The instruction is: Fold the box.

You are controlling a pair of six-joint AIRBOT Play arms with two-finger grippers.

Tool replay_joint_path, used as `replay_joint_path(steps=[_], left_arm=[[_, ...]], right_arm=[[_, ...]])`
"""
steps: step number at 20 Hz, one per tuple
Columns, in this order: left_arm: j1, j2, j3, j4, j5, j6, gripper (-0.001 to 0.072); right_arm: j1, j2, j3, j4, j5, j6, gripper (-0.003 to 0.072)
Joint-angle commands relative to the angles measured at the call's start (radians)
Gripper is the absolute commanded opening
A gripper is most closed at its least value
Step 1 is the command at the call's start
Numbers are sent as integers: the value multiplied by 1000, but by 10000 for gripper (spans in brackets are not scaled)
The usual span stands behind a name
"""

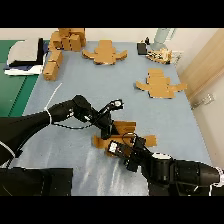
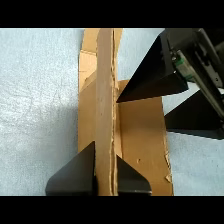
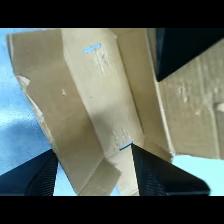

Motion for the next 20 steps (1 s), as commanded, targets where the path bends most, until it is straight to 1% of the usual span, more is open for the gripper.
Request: replay_joint_path(steps=[1, 4, 8, 11, 12, 13, 15, 18, 20], left_arm=[[0, 0, 1, 0, -1, 1, 15], [0, 0, 1, 0, 0, 1, 16], [0, 0, 1, 0, 0, 0, 16], [0, 0, 1, 0, 0, 1, 16], [0, 0, 1, 0, 0, 0, 15], [0, 0, 1, 0, 0, 0, 16], [0, 0, 1, 0, 0, 0, 16], [0, 0, 1, 0, 0, 0, 16], [0, 0, 1, 0, 0, 0, 16]], right_arm=[[-30, 23, 14, -21, -11, 4, 720], [-115, 87, 13, -13, -10, -11, 720], [-212, 134, 12, 13, -9, -152, 720], [-285, 132, -11, 68, 62, -258, 720], [-321, 131, -12, 117, 81, -319, 720], [-361, 130, -12, 197, 95, -412, 720], [-460, 131, -12, 393, 107, -665, 720], [-666, 130, -11, 732, 127, -1157, 720], [-799, 123, -11, 955, 106, -1450, 720]])
